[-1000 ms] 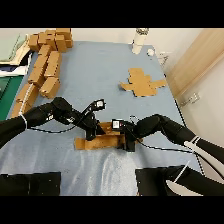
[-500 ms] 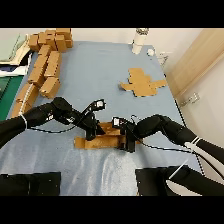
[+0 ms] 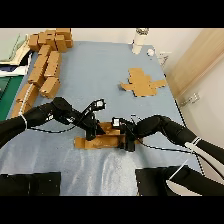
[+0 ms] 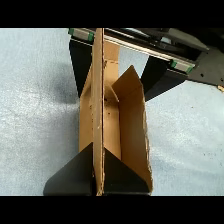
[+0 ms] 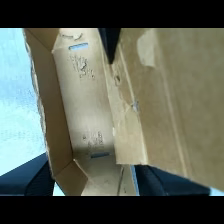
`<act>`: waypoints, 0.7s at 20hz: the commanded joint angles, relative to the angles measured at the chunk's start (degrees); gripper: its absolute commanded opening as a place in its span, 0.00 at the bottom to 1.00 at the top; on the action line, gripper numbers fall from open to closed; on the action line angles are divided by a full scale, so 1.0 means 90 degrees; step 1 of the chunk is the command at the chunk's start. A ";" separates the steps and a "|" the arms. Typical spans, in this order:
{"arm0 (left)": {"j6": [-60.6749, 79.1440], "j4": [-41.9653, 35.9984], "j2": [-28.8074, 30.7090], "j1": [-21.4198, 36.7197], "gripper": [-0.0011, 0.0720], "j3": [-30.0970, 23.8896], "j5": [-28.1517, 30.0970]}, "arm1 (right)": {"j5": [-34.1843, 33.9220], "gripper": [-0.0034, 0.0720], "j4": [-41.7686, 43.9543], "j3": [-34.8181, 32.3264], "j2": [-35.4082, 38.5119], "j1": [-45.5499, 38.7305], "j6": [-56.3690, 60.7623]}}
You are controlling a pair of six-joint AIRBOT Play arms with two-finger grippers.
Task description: Fold the box.
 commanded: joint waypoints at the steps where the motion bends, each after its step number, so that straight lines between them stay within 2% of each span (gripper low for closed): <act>1: 0.0000 0.0002 -0.0002 -0.0005 0.03 -0.0002 0.0000 | 0.0061 0.99 -0.0029 -0.0017 0.0005 0.0012 -0.0321; 14: 0.0000 0.0002 -0.0002 -0.0005 0.03 -0.0002 -0.0002 | 0.0066 0.95 -0.0061 -0.0117 -0.0153 0.0027 -0.0658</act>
